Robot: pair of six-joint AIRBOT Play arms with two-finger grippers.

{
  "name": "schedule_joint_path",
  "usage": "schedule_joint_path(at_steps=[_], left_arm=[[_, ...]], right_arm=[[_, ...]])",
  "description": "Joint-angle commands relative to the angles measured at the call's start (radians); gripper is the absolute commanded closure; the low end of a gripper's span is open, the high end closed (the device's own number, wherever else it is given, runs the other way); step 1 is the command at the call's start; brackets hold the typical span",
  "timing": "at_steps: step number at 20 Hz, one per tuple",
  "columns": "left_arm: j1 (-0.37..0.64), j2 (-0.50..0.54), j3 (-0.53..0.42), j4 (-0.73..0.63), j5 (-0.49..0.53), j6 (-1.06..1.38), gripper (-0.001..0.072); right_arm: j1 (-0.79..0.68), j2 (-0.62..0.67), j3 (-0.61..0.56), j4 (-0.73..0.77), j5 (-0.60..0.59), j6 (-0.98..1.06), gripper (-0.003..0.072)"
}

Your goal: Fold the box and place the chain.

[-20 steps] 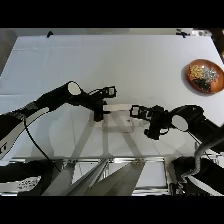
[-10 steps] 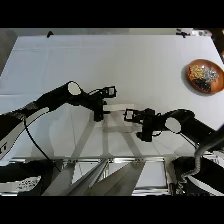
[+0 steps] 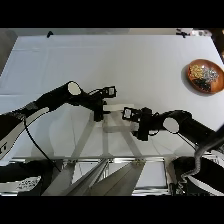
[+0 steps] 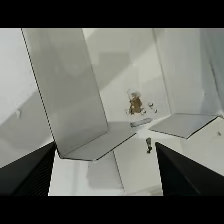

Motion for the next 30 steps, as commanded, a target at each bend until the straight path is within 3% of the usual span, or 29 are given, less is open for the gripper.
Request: schedule_joint_path(at_steps=[1,7,14,20,26,30], left_arm=[[-0.001,0.001,0.000,0.000,0.000,0.000,0.0694],[-0.001,0.001,0.000,0.000,0.000,0.000,0.0694],[-0.001,0.001,0.000,0.000,0.000,0.000,0.0694],[-0.001,0.001,0.000,0.000,0.000,0.000,0.0694],[-0.001,0.001,0.000,0.000,0.000,0.000,0.0694],[-0.001,0.001,0.000,0.000,0.000,0.000,0.0694]], right_arm=[[-0.005,-0.002,0.000,0.013,-0.035,0.007,-0.0016],[-0.113,-0.002,0.000,0.026,-0.061,-0.015,-0.0012],[-0.159,-0.003,0.000,0.246,-0.066,-0.394,-0.0005],[-0.217,-0.031,0.000,0.249,-0.062,-0.417,-0.0005],[-0.217,-0.091,0.000,0.412,-0.074,-0.611,0.0002],[-0.292,-0.097,0.000,0.423,-0.006,-0.601,0.0002]])
